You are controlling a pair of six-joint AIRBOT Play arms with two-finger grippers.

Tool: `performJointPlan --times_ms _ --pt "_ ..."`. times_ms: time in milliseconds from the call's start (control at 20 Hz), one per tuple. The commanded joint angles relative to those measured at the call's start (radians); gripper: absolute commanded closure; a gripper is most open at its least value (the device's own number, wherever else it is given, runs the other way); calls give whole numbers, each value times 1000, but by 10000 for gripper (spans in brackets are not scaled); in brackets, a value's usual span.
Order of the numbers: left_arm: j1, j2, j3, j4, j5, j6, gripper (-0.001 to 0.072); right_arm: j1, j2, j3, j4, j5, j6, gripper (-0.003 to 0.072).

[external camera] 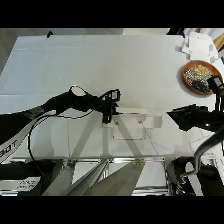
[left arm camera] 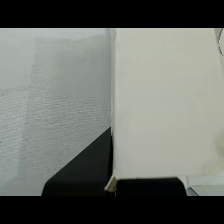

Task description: Fold the box and place the chain.

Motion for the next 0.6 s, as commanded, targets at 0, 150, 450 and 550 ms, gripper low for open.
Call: performJointPlan --times_ms 0,150,450,550 --pt "0 -11 0 0 6 -2 700 1 0 1 -1 -1 0 351" --pt "0 -19 0 -1 7 -2 700 1 0 1 -5 -1 0 351" --pt "0 -23 0 -1 8 -2 700 1 0 1 -9 -1 0 351" --pt "-1 -23 0 -1 9 -2 700 1 0 1 -9 -1 0 351"
